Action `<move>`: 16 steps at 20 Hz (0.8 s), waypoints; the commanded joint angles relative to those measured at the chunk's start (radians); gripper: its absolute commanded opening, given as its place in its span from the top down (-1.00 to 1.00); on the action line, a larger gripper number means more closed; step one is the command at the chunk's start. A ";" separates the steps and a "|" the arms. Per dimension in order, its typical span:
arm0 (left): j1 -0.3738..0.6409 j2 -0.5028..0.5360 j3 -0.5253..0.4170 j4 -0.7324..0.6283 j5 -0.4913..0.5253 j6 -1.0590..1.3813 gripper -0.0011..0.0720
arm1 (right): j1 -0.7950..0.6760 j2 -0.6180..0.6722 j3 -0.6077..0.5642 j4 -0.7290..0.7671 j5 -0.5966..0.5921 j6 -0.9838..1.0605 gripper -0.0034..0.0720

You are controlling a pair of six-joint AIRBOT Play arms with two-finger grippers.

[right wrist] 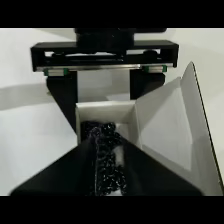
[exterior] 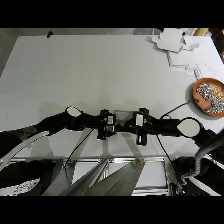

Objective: Fold the box and place the chain.

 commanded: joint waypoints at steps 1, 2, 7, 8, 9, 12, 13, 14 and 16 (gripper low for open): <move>0.001 0.000 0.000 0.000 0.000 0.000 0.22 | 0.027 -0.063 0.000 -0.002 -0.120 0.004 0.10; 0.001 0.000 0.000 0.000 0.000 0.000 0.22 | 0.026 -0.040 0.000 -0.027 -0.124 0.004 0.08; 0.001 0.000 0.000 0.000 0.000 0.000 0.22 | 0.010 0.213 0.000 -0.469 0.009 0.159 0.15; 0.001 0.000 0.000 0.000 0.000 0.000 0.22 | -0.028 0.257 0.000 -0.548 0.048 0.233 0.17; 0.001 0.000 0.000 0.000 0.000 0.000 0.22 | -0.081 0.283 0.000 -0.591 0.085 0.280 0.18; 0.001 0.000 0.000 0.000 0.000 0.000 0.22 | -0.299 0.284 0.000 -0.616 0.179 0.291 0.18; 0.001 0.000 0.000 0.000 0.000 0.000 0.22 | -0.364 0.269 0.000 -0.616 0.185 0.282 0.19; 0.001 0.000 0.000 0.000 0.000 0.000 0.22 | -0.418 0.248 0.000 -0.616 0.190 0.235 0.19; 0.001 0.000 0.000 0.000 0.000 0.000 0.22 | -0.452 0.191 0.000 -0.610 0.183 0.157 0.19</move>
